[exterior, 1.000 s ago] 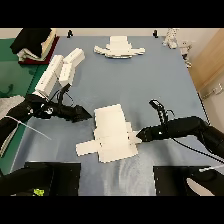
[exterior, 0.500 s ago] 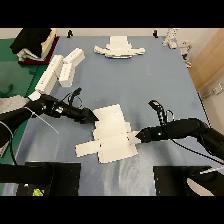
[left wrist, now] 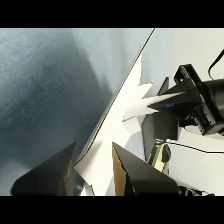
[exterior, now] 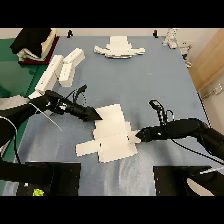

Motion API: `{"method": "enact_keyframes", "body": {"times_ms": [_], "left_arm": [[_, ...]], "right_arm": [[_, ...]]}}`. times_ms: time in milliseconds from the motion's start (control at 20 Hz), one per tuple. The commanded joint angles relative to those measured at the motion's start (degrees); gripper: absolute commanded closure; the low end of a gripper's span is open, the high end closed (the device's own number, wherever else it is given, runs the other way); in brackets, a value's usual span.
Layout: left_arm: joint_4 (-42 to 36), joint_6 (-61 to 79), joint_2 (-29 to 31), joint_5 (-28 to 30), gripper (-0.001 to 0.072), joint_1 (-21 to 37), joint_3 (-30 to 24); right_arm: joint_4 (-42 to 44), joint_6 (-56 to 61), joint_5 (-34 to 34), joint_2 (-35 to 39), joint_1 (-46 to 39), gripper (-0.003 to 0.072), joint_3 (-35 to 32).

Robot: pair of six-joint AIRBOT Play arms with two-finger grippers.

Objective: Fold the box.

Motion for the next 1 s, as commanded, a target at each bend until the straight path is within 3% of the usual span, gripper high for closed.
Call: {"method": "enact_keyframes", "body": {"times_ms": [0,350,950], "left_arm": [[-0.26,1.11,-0.09,-1.79,0.0374,-0.13,0.24],[-2.4,2.67,-0.09,-4.81,0.0374,-0.13,0.24],[-2.1,4.33,-0.09,-3.69,0.0376,-0.92,0.22]], "right_arm": [[-0.07,-0.02,0.28,0.04,0.04,0.0684,-0.02],[-0.2,0.0,0.26,-0.07,0.04,0.0684,-0.02],[-0.2,0.0,0.26,-0.04,0.04,0.0684,-0.02]]}}
